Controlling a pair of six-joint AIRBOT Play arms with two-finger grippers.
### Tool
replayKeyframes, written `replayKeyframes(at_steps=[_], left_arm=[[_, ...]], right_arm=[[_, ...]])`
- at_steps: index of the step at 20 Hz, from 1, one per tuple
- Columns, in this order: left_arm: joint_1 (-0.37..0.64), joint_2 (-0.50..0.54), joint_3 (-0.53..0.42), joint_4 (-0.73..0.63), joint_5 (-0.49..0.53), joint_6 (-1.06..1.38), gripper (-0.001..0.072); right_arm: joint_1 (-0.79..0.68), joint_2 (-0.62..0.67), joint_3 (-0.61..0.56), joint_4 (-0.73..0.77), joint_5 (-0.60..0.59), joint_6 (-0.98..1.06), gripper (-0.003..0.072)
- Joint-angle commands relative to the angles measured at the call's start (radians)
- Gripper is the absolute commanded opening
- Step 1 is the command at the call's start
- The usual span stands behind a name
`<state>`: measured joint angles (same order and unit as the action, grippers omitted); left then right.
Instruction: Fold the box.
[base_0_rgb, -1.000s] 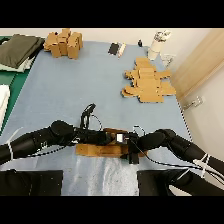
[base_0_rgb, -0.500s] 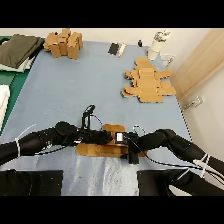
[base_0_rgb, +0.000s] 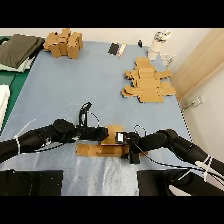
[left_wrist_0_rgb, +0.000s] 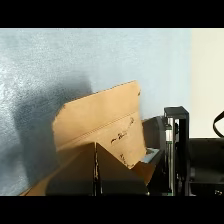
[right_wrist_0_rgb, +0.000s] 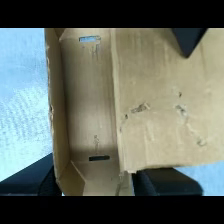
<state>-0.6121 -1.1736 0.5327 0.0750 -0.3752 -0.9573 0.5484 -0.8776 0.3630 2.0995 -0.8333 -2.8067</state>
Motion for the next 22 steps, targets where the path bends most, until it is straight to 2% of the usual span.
replayKeyframes(at_steps=[1,13,17,21,22], left_arm=[[0.009,-0.002,0.000,0.019,-0.008,0.000,0.0014],[0.030,-0.083,0.002,0.053,-0.073,0.000,0.0014],[0.144,-0.051,0.002,0.056,-0.279,0.095,0.0013],[0.209,0.101,0.002,0.061,-0.521,0.492,0.0013],[0.208,0.145,0.002,0.068,-0.541,0.528,0.0013]], right_arm=[[0.000,-0.008,0.001,-0.009,0.018,0.006,0.0511],[0.002,-0.027,0.001,0.021,0.011,0.005,0.0511],[0.002,-0.027,0.001,0.018,0.013,0.005,0.0511],[0.002,-0.027,0.001,0.018,0.013,0.005,0.0511],[0.002,-0.027,0.001,0.018,0.013,0.005,0.0511]])
